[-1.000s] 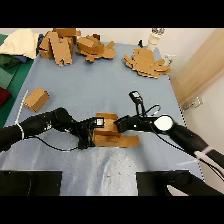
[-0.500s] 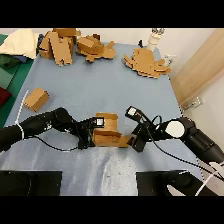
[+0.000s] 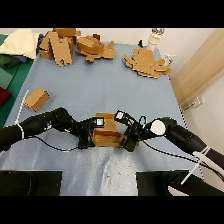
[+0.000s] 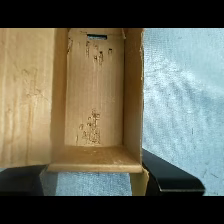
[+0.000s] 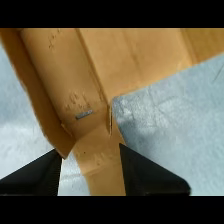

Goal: Fold the box.

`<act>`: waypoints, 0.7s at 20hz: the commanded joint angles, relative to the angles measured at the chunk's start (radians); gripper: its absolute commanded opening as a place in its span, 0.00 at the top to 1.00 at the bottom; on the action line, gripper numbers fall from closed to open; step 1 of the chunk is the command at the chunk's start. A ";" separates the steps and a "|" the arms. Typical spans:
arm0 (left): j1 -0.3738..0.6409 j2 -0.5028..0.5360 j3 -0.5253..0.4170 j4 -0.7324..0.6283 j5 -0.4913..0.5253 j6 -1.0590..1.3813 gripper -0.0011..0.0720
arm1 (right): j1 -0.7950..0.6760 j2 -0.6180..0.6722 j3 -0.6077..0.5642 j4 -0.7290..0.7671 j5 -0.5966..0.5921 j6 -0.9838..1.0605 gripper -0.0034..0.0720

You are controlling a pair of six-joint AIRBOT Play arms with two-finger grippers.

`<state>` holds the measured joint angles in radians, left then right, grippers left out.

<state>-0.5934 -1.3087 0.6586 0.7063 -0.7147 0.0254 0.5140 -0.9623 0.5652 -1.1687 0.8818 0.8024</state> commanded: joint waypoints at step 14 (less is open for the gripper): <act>0.001 0.000 0.001 0.000 -0.002 0.000 0.28 | 0.005 -0.067 0.001 0.225 -0.077 -0.131 0.59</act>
<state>-0.5934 -1.3087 0.6586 0.7063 -0.7162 0.0254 0.5182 -1.0283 0.5652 -0.9924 0.8097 0.6983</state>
